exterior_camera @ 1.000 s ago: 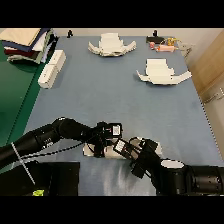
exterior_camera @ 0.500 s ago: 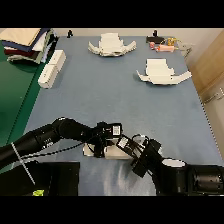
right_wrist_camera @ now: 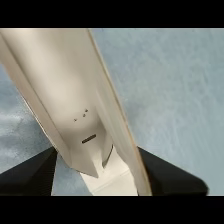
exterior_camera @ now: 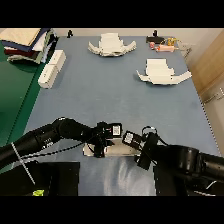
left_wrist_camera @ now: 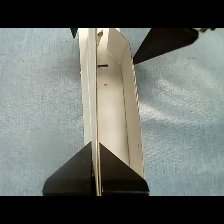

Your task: Fold the box.

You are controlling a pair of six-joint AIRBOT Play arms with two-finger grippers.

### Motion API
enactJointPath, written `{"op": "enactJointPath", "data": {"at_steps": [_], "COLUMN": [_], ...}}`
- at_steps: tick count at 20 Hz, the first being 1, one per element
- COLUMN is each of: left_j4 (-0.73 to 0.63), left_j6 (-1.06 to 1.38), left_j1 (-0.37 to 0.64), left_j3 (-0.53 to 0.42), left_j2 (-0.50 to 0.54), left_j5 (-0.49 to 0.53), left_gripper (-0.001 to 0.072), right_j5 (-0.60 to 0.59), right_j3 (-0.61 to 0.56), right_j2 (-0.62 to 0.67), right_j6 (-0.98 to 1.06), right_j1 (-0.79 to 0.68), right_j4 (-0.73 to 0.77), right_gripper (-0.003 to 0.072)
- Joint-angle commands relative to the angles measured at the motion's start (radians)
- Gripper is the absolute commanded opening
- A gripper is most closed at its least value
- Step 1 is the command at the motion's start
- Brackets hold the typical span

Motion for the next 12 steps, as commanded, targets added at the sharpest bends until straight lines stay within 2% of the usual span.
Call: {"op": "enactJointPath", "data": {"at_steps": [1,3,6,8,12], "left_j4": [0.000,0.000,0.000,0.000,0.000], "left_j6": [0.000,0.000,0.000,0.000,0.000], "left_j1": [0.000,0.000,0.000,0.000,0.000], "left_j3": [0.000,0.000,0.000,0.000,0.000], "left_j2": [0.000,0.000,0.000,0.000,0.000], "left_j5": [0.000,0.000,0.000,0.000,0.000], "left_gripper": [0.0014,0.0014,0.0014,0.0014,0.0014], "right_j5": [0.126,0.092,-0.016,-0.075,-0.076], "right_j3": [-0.043,-0.043,-0.038,-0.026,-0.019], "right_j2": [0.042,0.027,-0.040,-0.104,-0.152], "right_j6": [-0.606,-0.947,-1.255,-1.305,-1.301], "right_j1": [-0.249,-0.418,-0.595,-0.636,-0.637], "right_j4": [0.394,0.664,0.879,0.913,0.882], "right_gripper": [0.0720,0.0719,0.0720,0.0720,0.0718]}}
